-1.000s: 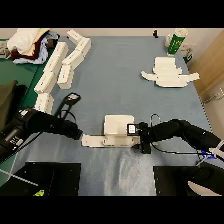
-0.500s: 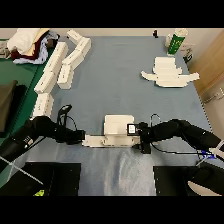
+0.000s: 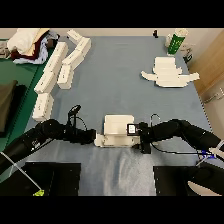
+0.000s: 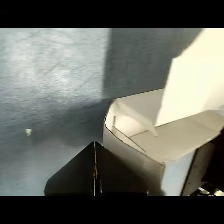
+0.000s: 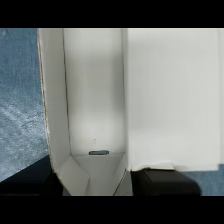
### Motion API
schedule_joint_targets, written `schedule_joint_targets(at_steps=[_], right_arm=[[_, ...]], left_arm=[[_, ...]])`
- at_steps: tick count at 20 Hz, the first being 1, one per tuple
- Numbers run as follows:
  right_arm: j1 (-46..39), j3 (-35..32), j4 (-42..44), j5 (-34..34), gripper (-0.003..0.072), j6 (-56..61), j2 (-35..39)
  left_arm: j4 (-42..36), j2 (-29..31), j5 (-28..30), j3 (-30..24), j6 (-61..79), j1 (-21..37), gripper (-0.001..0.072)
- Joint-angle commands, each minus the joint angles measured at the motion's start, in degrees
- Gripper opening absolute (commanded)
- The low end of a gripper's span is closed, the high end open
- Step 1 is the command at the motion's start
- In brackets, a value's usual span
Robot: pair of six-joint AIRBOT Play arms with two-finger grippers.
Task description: Fold the box.
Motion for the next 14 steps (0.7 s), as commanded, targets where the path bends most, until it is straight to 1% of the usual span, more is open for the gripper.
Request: schedule_joint_targets(at_steps=[1, 6, 7, 8, 10, 14], right_arm=[[0.0, 0.0, 0.0, 0.0, 0.0443, 0.0, 0.0], [0.0, 0.0, 0.0, 0.0, 0.0443, 0.0, 0.0], [0.0, 0.0, 0.0, 0.0, 0.0443, 0.0, 0.0], [0.0, 0.0, 0.0, 0.0, 0.0443, 0.0, 0.0], [0.0, 0.0, 0.0, 0.0, 0.0443, 0.0, 0.0], [0.0, 0.0, 0.0, 0.0, 0.0443, 0.0, 0.0]], left_arm=[[-5.2, 1.9, 0.6, 0.2, 3.0, -0.5, 0.0015], [-6.4, 3.0, 0.2, 0.3, 2.5, -0.5, 0.0018], [-6.5, 3.0, 0.2, 0.3, 2.5, -0.5, 0.0205], [-6.7, 3.0, 0.2, 0.3, 2.5, -0.5, 0.0433], [-6.7, 3.0, 0.2, 0.3, 2.6, -0.5, 0.0283], [-7.0, 3.0, 2.1, 0.3, 2.5, -0.5, 0.0286]])
